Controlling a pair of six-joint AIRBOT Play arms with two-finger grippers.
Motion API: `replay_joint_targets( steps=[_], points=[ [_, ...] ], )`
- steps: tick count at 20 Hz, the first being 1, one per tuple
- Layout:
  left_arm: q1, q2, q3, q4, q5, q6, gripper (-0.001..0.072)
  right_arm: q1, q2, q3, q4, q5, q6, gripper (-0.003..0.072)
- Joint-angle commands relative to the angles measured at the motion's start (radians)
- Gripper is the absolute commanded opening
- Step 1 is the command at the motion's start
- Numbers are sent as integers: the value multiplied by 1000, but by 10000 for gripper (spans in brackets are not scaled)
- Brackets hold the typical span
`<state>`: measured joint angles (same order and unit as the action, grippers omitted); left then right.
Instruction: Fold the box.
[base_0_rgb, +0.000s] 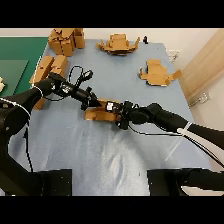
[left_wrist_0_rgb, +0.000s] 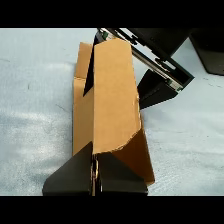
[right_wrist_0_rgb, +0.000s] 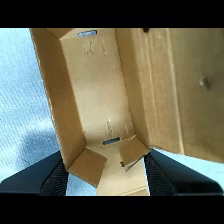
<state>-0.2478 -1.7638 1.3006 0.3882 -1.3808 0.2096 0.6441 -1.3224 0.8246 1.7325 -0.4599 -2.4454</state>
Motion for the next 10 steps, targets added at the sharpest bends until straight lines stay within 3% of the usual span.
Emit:
replay_joint_targets(
  steps=[1, 10],
  points=[
    [0, 0, 0, -2, 48, 0, 18, -5, -36, 37, 92, -61, -92, 645],
    [0, 0, 0, 2, 126, 0, 18, -50, -80, 76, 155, -121, -167, 644]
  ],
)
